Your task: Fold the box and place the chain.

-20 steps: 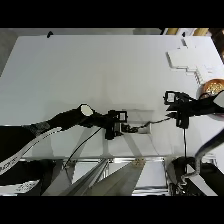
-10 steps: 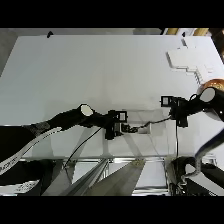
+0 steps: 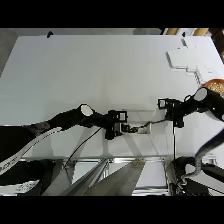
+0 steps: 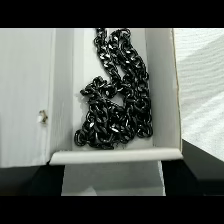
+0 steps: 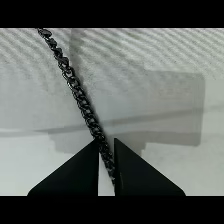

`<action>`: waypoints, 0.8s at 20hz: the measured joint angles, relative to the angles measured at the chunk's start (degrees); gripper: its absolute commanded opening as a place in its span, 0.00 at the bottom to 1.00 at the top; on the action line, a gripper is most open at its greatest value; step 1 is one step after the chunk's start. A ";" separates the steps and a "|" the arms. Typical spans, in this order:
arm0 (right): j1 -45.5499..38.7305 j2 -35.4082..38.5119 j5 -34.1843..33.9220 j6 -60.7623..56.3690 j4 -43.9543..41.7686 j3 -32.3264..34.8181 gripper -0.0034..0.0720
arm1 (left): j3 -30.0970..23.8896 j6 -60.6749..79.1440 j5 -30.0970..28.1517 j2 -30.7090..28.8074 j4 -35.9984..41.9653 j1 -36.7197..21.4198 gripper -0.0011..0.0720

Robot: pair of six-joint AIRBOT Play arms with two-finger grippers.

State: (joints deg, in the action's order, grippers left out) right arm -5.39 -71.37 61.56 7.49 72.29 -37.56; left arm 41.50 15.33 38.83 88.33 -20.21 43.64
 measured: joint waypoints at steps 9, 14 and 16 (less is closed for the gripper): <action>2.58 1.42 5.38 -0.70 2.36 0.33 0.07 | 0.00 0.00 0.00 0.00 -0.02 0.00 0.41; 5.81 5.25 7.96 -3.19 2.80 0.46 0.07 | 0.00 0.00 0.00 0.00 0.00 0.00 0.41; 6.88 6.16 8.46 -4.26 2.75 0.81 0.08 | 0.00 0.00 0.00 0.00 0.00 -0.02 0.41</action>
State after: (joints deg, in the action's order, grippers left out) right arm 1.50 -65.21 70.02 3.22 75.05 -36.75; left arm 41.50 15.33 38.83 88.33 -20.21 43.62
